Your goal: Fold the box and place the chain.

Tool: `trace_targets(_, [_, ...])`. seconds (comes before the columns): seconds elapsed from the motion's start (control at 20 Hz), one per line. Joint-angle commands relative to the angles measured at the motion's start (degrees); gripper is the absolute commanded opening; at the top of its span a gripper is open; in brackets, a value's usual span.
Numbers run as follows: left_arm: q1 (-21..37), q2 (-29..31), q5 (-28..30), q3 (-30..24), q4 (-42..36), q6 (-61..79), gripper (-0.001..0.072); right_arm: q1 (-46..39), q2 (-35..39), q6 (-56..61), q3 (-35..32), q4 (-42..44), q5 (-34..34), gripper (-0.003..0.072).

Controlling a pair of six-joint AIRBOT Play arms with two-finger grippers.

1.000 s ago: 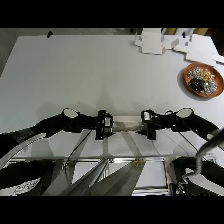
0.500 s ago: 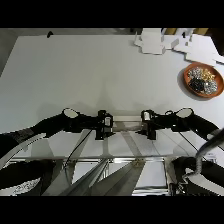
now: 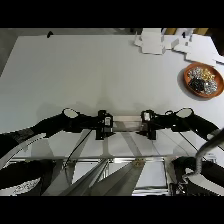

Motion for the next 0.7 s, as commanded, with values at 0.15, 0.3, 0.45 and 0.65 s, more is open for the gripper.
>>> trace_targets(0.15, [0.0, 0.0, -0.2, 0.0, 0.2, 0.0, 0.0011, 0.0, 2.3, 8.8, 0.0, -4.8, -2.7, 0.07])
trace_targets(0.3, [0.0, 0.0, -0.2, 0.0, 0.2, 0.0, 0.0011, 0.0, 6.1, 15.5, 0.0, -12.0, -2.4, 0.0699])
trace_targets(0.45, [0.0, 0.0, -0.2, 0.0, 0.2, 0.0, 0.0011, 0.0, 11.0, 21.9, 0.0, -18.8, -1.2, 0.0699])
trace_targets(0.65, [0.0, 0.0, -0.2, 0.0, 0.2, 0.0, 0.0011, 0.0, 18.0, 30.1, 0.0, -27.7, 3.3, 0.0698])
